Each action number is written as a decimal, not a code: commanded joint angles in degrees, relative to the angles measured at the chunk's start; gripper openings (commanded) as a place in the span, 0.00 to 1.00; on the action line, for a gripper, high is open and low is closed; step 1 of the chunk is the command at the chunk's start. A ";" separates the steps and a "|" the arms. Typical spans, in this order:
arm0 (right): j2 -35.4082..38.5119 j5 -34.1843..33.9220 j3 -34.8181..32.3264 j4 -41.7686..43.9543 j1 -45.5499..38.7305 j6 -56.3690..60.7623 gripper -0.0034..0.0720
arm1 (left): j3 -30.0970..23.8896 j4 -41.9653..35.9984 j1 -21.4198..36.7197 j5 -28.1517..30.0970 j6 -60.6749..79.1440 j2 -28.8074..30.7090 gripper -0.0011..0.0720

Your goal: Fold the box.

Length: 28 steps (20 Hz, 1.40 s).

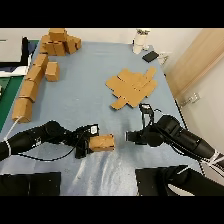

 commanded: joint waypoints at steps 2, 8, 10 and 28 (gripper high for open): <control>-1.66 2.08 0.15 -0.04 -0.22 3.41 0.05 | 0.07 0.00 -0.02 0.85 0.02 0.00 0.55; -2.64 2.86 0.15 0.04 -0.22 3.72 0.05 | 0.22 0.00 0.00 0.28 -2.34 0.02 0.55; -2.93 2.86 0.15 0.04 -0.22 3.72 0.05 | 1.11 0.55 0.52 0.31 -7.50 1.09 0.55; -3.04 4.00 0.15 -3.96 -0.22 2.47 0.05 | 7.48 15.08 40.50 14.32 -39.32 0.04 0.55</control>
